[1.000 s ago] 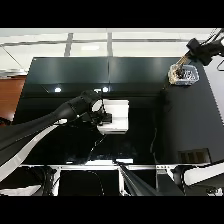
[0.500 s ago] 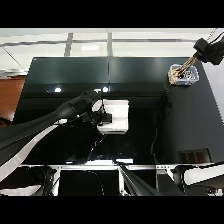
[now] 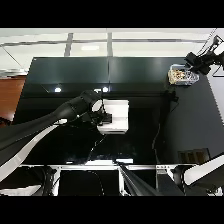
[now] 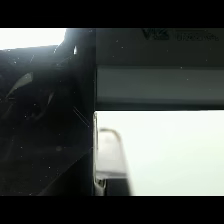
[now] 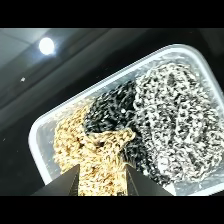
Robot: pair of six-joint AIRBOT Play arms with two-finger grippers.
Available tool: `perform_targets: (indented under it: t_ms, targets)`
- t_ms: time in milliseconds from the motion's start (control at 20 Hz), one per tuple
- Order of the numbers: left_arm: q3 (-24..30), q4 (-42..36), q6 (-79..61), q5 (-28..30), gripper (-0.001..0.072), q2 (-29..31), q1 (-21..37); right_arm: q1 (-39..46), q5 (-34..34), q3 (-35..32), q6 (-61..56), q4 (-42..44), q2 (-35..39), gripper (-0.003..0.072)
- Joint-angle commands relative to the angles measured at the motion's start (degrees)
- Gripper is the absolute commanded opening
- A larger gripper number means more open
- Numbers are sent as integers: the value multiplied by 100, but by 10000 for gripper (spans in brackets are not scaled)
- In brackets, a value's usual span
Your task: Fold the box and place the chain.
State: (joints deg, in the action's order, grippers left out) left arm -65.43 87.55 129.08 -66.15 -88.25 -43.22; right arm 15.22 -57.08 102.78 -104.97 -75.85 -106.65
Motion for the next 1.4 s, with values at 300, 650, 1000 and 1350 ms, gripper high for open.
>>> perform_targets:
  t_ms: [300, 650, 1000, 1350]
  targets:
    - [-4, 2, 0, 7, 30, 0, 2, -57, -503, 0, -101, 750, -42, 563]
    - [-4, 2, 0, 7, 30, 0, 2, -35, -269, -2, -1362, 986, -426, 544]
    - [-4, 0, 0, 7, 30, 0, 2, -35, 428, 0, -1453, 1729, -817, 412]
    - [-4, 2, 0, 7, 30, 0, 2, -2, 101, 0, -435, 1714, -549, 15]
